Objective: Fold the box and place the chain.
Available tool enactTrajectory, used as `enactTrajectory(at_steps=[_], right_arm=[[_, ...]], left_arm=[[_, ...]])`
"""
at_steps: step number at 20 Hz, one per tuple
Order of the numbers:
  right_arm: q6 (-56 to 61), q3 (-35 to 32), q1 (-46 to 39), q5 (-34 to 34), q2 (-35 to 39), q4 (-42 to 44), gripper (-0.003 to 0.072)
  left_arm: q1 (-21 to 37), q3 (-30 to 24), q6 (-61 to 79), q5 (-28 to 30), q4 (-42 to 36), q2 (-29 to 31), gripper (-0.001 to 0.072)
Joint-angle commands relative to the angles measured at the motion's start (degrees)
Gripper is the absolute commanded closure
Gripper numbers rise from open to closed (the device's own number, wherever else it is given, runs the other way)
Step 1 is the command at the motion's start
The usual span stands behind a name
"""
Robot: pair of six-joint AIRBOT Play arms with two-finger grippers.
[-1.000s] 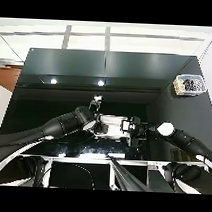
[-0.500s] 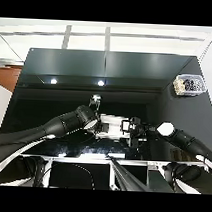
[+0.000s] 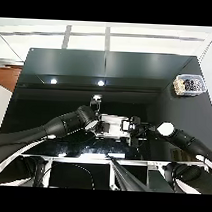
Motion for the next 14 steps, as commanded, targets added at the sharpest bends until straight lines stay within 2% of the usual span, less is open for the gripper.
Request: enactTrajectory(at_steps=[1,5,6,7,8,9,14], right_arm=[[0.04,-0.02,0.04,0.17,-0.02,0.00,0.0114],[0.04,-0.02,0.04,0.20,-0.02,0.00,0.0114],[0.04,-0.02,0.04,0.20,-0.02,0.00,0.0114],[0.04,-0.02,0.04,0.20,-0.02,0.00,0.0115],[0.04,-0.02,0.04,0.20,-0.02,0.00,0.0114],[0.04,-0.02,0.04,0.20,-0.02,0.00,0.0114],[0.04,-0.02,0.04,0.20,-0.02,0.00,0.0111]], left_arm=[[0.00,0.04,-0.26,-0.17,-0.07,0.04,0.0275],[0.00,0.57,-0.28,-0.02,1.22,0.02,0.0278],[0.02,0.66,-0.31,0.15,1.40,0.04,0.0322],[0.02,0.63,-0.31,0.48,1.40,0.00,0.0433],[0.00,0.63,-0.28,0.87,1.38,0.02,0.0591],[-0.04,0.63,-0.24,1.38,0.76,0.02,0.0678],[-0.09,0.63,-0.24,1.70,0.04,0.02,0.0678]])
